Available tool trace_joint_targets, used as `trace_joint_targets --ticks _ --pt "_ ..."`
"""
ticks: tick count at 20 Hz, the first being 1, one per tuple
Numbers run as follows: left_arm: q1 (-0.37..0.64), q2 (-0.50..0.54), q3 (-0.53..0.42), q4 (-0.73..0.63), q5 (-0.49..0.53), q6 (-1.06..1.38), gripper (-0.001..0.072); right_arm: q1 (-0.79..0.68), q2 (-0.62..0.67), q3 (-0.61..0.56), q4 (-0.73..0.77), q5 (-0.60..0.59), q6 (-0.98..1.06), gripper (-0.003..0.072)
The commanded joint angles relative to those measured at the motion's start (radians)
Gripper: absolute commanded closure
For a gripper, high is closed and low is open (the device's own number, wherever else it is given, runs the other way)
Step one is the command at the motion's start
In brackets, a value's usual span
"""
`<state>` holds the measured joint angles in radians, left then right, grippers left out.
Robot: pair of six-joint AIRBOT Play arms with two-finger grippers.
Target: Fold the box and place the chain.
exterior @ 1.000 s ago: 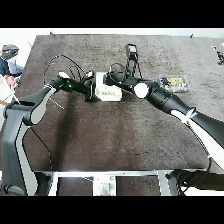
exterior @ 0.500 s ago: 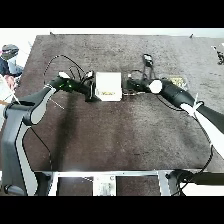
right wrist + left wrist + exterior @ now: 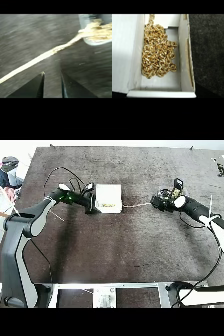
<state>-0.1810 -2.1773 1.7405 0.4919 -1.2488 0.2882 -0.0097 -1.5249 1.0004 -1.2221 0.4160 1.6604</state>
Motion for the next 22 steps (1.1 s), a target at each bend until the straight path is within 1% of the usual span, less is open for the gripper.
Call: trace_joint_targets --ticks 1,4,6,9,10,12,13,15,17,20,22 --pt "0.0 0.001 0.0 0.0 0.0 0.0 0.0241 -0.037 -0.028 -0.007 0.024 -0.076 0.013 0.0437" --pt "0.0 0.001 0.0 0.0 0.0 0.0 0.024 -0.036 -0.06 -0.006 0.104 -0.157 0.012 0.0438" --pt "0.0 0.001 0.0 0.0 0.0 0.0 0.0241 -0.023 -0.081 0.001 0.118 -0.21 0.012 0.0438" --pt "0.0 0.001 0.0 0.0 0.0 0.0 0.0241 -0.009 -0.131 0.036 0.141 -0.216 0.013 0.0439" --pt "0.0 0.001 0.0 0.0 0.0 0.0 0.0241 -0.009 -0.147 0.043 0.154 -0.221 0.012 0.0459" --pt "0.0 0.001 0.0 0.0 0.0 0.0 0.0241 -0.007 -0.154 0.043 0.154 -0.237 0.012 0.0678" --pt "0.0 0.001 0.0 0.0 0.0 0.0 0.0241 0.001 -0.146 0.042 0.153 -0.23 0.012 0.0677" --pt "0.0 0.001 0.0 0.0 0.0 0.0 0.0241 0.039 -0.095 0.042 0.153 -0.2 -0.026 0.0678" --pt "0.0 0.001 0.0 0.0 0.0 0.0 0.024 0.108 -0.01 0.042 0.153 -0.178 -0.08 0.0677" --pt "0.0 0.001 0.0 0.0 0.0 0.0 0.0241 0.235 0.127 0.042 0.148 -0.177 -0.098 0.0676" --pt "0.0 0.001 0.0 0.0 0.0 0.0 0.024 0.318 0.198 0.043 0.145 -0.201 -0.098 0.0676"
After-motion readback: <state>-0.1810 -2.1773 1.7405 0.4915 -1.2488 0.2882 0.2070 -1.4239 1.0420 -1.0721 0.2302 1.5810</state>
